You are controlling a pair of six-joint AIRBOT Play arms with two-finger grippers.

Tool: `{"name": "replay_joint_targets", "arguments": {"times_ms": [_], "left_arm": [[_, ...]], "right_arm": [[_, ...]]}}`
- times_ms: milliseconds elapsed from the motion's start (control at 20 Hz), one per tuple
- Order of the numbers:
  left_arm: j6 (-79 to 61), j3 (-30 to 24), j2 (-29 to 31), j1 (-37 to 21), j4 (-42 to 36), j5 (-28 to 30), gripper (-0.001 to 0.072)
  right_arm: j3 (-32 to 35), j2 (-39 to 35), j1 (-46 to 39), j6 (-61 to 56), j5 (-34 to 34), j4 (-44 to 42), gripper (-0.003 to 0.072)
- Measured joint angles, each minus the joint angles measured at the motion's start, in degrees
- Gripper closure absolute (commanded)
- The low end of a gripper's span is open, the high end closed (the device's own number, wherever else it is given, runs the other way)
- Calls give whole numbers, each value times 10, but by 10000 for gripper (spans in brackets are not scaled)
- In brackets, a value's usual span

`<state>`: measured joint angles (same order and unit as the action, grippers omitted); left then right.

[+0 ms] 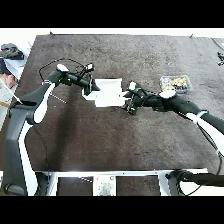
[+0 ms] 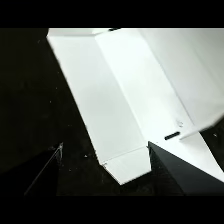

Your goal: Fold the box and place the chain.

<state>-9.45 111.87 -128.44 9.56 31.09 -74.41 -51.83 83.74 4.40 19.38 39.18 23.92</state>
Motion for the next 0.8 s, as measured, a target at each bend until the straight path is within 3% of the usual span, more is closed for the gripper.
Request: {"name": "replay_joint_targets", "arguments": {"times_ms": [350,800], "left_arm": [[0,0,0,0,-1,0,696],[0,0,0,0,-1,2,696]], "right_arm": [[-58,80,23,14,-6,80,91],[-77,82,29,19,-69,92,92]]}}
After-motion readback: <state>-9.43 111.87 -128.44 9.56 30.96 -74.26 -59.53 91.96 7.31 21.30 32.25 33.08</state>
